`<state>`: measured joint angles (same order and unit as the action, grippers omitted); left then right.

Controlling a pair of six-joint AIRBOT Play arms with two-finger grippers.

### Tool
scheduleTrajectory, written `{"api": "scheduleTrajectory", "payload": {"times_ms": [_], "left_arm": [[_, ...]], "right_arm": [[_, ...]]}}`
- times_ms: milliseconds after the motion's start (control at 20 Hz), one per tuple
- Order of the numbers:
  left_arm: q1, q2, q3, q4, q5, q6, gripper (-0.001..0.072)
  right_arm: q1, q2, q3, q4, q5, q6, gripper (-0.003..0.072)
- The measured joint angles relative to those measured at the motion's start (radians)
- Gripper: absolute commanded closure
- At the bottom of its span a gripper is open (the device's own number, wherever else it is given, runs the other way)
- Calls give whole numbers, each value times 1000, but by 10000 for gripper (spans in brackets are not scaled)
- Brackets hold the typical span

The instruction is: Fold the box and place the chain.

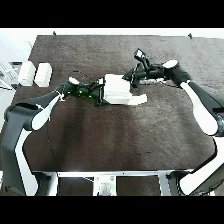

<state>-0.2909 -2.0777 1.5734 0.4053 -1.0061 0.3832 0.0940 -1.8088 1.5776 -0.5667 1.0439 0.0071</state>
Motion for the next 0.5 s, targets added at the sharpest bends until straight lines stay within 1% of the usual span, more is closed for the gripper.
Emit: {"api": "scheduleTrajectory", "payload": {"times_ms": [50, 100, 150, 200, 300, 500], "left_arm": [[0, 0, 0, 0, 0, 0, 284], [0, 0, 0, 0, 0, 0, 283], [0, 0, 0, 0, 0, 0, 283], [0, 0, 0, 0, 0, 0, 283], [0, 0, 0, 0, 1, 0, 283], [0, 0, 0, 0, 2, 0, 283]], "right_arm": [[-2, 27, -16, -45, 17, 11, 675], [-2, 57, -39, -95, 28, 18, 597], [-5, 82, -63, -141, 38, 26, 295], [-12, 106, -88, -193, 45, 31, 78], [-29, 137, -131, -266, 46, 36, 78], [-58, 160, -190, -340, 53, 35, 78]]}}
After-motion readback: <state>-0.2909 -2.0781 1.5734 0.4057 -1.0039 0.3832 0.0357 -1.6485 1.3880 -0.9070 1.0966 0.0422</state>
